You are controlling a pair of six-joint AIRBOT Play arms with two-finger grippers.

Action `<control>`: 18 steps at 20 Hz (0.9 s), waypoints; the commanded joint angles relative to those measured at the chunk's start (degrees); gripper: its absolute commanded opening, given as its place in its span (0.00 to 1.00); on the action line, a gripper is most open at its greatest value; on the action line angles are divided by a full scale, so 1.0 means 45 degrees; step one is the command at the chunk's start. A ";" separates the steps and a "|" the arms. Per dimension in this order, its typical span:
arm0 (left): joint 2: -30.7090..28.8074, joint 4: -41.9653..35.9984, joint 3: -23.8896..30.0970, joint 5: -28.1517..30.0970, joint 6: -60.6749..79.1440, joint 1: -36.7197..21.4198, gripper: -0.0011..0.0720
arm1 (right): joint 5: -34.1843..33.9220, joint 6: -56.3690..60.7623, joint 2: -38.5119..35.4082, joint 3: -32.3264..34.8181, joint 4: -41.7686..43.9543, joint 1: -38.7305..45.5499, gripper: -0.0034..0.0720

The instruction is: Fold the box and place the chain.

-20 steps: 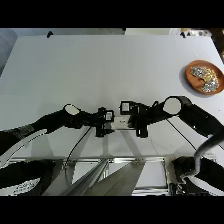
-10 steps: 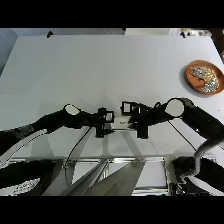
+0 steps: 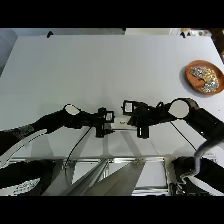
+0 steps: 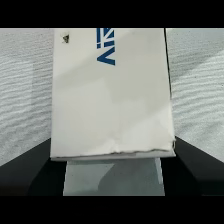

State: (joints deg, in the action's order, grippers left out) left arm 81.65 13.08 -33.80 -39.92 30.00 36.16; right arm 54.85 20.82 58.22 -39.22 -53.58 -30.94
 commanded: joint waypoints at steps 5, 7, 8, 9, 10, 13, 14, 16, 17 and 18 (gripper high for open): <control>-0.0010 0.0000 -0.0005 0.0010 -0.0005 0.0000 0.30 | 0.0374 0.0651 0.1059 0.0005 0.0015 -0.0005 0.07; -0.0010 0.0000 -0.0005 0.0010 -0.0005 0.0000 0.30 | 0.0384 0.0651 0.1059 0.0010 0.0010 -0.0005 0.07; -0.0010 0.0000 -0.0005 0.0010 0.0000 0.0000 0.30 | 0.0384 0.0651 0.1059 0.0005 0.0010 -0.0005 0.07; -0.0010 0.0000 -0.0005 0.0005 0.0000 0.0000 0.30 | 0.0393 0.0651 0.1059 0.0015 0.0010 -0.0005 0.07; -0.0010 0.0000 -0.0005 0.0010 -0.0005 0.0000 0.30 | 0.0393 0.0651 0.1059 0.0039 0.0015 -0.0005 0.07; -0.0010 0.0000 -0.0005 0.0010 -0.0005 0.0000 0.30 | 0.0316 0.0651 0.1059 0.0083 0.0005 -0.0005 0.07; -0.0010 0.0000 -0.0005 0.0005 0.0000 0.0000 0.30 | 0.0267 0.0651 0.1059 0.0087 0.0005 -0.0005 0.07; -0.0010 0.0005 -0.0005 0.0010 0.0000 0.0000 0.30 | 0.0209 0.0651 0.1059 0.0092 0.0000 -0.0005 0.07; -0.0010 0.0000 -0.0005 0.0010 -0.0005 0.0000 0.30 | 0.0170 0.0651 0.1059 0.0107 0.0000 -0.0005 0.07; -0.0010 0.0000 -0.0005 0.0010 0.0000 0.0000 0.30 | 0.0024 0.0651 0.1059 0.0155 0.0000 -0.0005 0.07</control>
State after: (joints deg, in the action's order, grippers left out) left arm 81.65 13.06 -33.78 -39.90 29.98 36.16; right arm 55.99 23.77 62.94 -38.74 -53.52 -30.94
